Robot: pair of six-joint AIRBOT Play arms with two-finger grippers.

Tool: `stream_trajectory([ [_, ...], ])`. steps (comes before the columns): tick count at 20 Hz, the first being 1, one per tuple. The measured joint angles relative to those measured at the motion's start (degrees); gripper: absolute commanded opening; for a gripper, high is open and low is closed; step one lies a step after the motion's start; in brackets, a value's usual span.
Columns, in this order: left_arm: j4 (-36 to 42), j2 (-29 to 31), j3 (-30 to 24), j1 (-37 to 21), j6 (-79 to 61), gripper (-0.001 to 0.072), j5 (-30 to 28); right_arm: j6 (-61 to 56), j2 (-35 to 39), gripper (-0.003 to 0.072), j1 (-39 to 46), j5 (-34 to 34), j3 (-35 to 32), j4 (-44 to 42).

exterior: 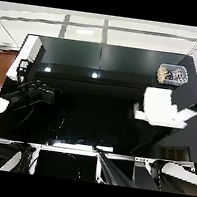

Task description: Fold the box and place the chain.

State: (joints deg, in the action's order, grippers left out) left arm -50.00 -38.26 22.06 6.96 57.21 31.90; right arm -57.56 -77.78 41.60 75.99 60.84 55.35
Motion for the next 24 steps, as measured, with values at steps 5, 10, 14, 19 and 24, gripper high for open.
stream_trajectory([
  [5,0.0,0.0,0.0,0.0,0.0,0.0697,0.3,5.1,13.5,0.0010,-9.9,-7.9,-13.9,-15.8],
  [10,1.7,-2.9,0.3,0.0,0.0,0.0696,1.3,13.5,26.9,0.0010,-21.5,-22.0,-32.9,-34.9],
  [14,7.6,-11.5,4.2,0.0,-0.9,0.0697,4.4,19.0,30.3,0.0010,-35.4,-33.6,-40.9,-45.5],
  [19,15.3,-27.2,14.6,0.0,-1.6,0.0698,14.1,21.2,31.3,0.0011,-49.1,-45.6,-43.5,-49.2],
  [24,20.9,-41.4,22.0,0.1,-2.0,0.0698,24.0,21.6,31.5,0.0010,-53.5,-48.9,-44.1,-50.0],
])
